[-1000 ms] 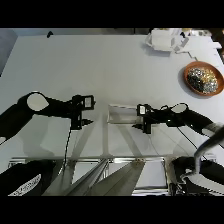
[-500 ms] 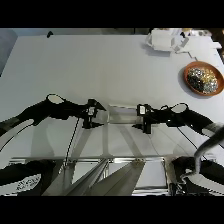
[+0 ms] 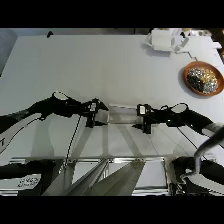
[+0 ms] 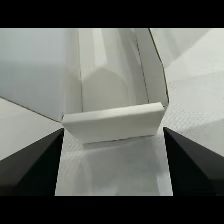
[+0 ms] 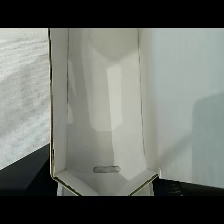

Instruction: Fold the box and place the chain.

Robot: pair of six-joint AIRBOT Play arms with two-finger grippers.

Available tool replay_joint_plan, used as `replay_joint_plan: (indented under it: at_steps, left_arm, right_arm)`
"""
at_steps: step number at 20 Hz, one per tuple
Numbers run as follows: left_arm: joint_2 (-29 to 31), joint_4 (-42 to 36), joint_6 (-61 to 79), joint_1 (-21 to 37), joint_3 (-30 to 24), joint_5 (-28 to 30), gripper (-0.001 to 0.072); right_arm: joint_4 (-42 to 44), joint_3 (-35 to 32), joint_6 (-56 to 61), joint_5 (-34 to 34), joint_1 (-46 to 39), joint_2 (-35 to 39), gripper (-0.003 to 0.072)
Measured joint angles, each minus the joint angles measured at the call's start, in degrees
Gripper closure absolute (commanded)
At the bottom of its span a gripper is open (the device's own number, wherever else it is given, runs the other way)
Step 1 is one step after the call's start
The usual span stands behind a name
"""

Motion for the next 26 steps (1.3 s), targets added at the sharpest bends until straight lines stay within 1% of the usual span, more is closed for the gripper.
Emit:
replay_joint_plan:
  at_steps: [12,18,19,20,22,23,24,26]
  left_arm:
    - [-0.3,-0.8,-4.0,-1.4,0.2,-0.5,0.0011]
    - [-0.3,-2.1,-5.2,-2.8,0.2,1.6,0.0019]
    - [-0.3,-2.2,-5.4,-2.9,0.3,1.9,0.0051]
    - [-0.3,-2.3,-5.6,-3.0,0.3,2.1,0.0161]
    - [-0.3,-2.4,-5.7,-3.1,0.3,2.2,0.041]
    - [-0.3,-2.4,-5.8,-3.1,0.3,2.3,0.0574]
    - [-0.3,-2.4,-5.8,-3.1,0.3,2.3,0.0686]
    - [-0.3,-2.5,-5.9,-3.1,0.3,2.4,0.0691]
  right_arm:
    - [0.0,0.0,0.0,0.0,0.0,0.0,0.0276]
    - [0.0,0.0,0.0,0.0,0.0,0.0,0.0276]
    - [0.0,0.0,0.0,0.0,0.0,0.0,0.0276]
    - [0.0,0.0,0.0,0.0,0.0,0.0,0.0276]
    - [0.0,0.0,0.0,0.0,0.0,0.0,0.0276]
    - [0.0,0.0,0.0,0.0,0.0,0.0,0.0276]
    - [0.0,0.0,0.0,0.0,0.0,0.0,0.0276]
    - [0.0,0.0,0.0,0.0,0.0,0.0,0.0276]
